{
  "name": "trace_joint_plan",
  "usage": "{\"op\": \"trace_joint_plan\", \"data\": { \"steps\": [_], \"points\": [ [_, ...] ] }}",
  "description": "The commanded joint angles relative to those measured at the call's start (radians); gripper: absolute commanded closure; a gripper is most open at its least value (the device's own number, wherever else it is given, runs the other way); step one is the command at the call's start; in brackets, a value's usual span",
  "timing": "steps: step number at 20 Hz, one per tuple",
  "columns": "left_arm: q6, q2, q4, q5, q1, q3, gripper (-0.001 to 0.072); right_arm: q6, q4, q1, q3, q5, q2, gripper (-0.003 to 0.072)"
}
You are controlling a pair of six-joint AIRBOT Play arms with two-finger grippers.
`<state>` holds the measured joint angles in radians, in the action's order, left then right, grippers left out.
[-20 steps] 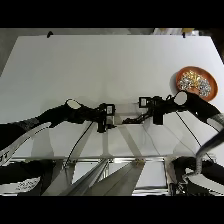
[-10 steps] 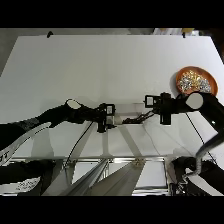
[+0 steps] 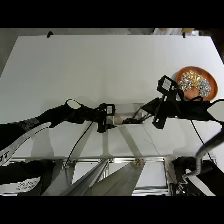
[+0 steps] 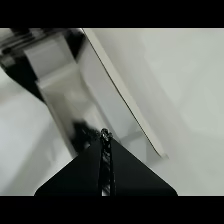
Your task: Fold the box and place the chain.
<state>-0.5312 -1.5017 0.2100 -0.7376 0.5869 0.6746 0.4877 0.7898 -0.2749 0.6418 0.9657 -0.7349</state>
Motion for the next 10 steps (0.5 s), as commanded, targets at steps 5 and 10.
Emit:
{"op": "trace_joint_plan", "data": {
  "steps": [5,10],
  "points": [
    [0.000,0.001,0.000,0.000,0.000,0.000,0.0315,0.084,-0.158,-0.238,0.000,-0.197,-0.038,0.0674],
    [0.000,0.001,0.000,0.000,0.001,0.000,0.0315,0.138,-0.122,-0.243,0.000,-0.181,-0.184,0.0674]
  ]
}}
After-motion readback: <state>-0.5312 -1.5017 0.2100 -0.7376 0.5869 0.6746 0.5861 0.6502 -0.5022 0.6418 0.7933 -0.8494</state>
